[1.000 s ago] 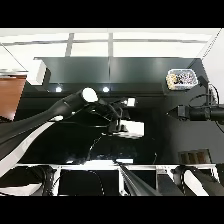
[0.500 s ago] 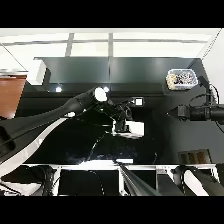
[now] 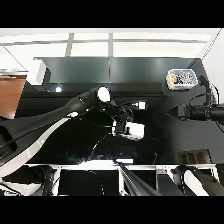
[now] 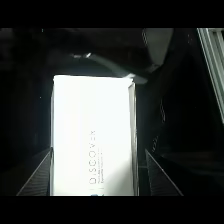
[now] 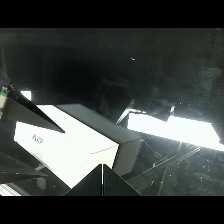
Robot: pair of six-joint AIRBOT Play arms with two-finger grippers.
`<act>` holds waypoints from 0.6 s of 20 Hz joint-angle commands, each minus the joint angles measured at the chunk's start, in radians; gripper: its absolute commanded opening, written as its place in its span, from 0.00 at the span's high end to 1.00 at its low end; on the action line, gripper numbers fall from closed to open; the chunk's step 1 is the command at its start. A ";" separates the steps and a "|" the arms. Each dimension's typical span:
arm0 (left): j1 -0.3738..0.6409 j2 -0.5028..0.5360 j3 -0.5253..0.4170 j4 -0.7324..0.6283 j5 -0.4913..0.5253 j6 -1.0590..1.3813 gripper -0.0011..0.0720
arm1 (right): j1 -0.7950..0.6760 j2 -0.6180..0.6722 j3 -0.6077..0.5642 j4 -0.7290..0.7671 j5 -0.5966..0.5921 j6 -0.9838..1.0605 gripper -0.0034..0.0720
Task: Fold the box and place the chain.
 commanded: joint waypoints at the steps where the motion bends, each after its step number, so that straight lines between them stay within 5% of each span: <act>1: -0.029 -0.008 0.009 0.071 0.005 0.000 0.01 | 0.000 0.001 0.000 0.000 -0.004 0.000 0.93; 7: -0.073 -0.011 0.009 0.110 0.053 -0.001 0.01 | 0.000 0.000 0.000 0.000 -0.006 0.001 0.93; 12: -0.121 -0.039 0.003 0.341 0.166 -0.165 0.01 | 0.000 0.001 0.000 0.000 -0.006 0.001 0.93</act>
